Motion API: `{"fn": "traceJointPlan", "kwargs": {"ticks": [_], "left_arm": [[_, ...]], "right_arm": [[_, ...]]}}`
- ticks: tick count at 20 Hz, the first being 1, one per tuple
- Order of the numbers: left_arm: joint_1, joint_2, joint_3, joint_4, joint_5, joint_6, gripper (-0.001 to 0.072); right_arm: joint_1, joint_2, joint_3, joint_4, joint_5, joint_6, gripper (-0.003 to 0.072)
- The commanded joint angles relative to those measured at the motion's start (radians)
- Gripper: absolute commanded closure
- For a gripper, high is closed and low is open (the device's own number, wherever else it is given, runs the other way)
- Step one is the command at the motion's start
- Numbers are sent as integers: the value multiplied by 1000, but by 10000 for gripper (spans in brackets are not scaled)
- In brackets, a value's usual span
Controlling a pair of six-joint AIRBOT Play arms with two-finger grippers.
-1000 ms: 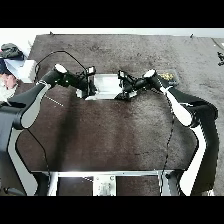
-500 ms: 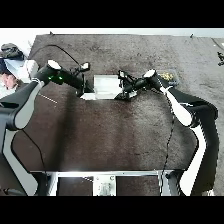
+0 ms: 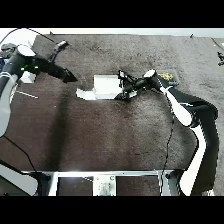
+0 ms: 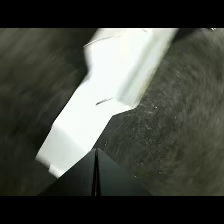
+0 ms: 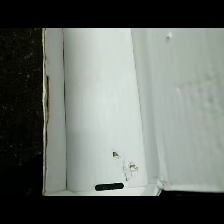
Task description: Fold the box and place the chain.
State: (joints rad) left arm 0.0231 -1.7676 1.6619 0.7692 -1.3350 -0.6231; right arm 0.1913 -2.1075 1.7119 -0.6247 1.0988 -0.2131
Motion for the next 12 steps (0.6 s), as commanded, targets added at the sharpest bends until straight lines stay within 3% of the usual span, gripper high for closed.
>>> {"fn": "traceJointPlan", "kwargs": {"ticks": [1, 8, 12], "left_arm": [[70, 14, -70, 21, 81, -223, 701], [89, 13, -229, 11, 202, -270, 699], [85, -11, -270, -60, 246, -283, 700]], "right_arm": [[1, -1, 0, 0, 0, 0, 216], [1, -1, 0, 0, 0, 0, 216], [1, -1, 0, 0, 0, 0, 215]]}}
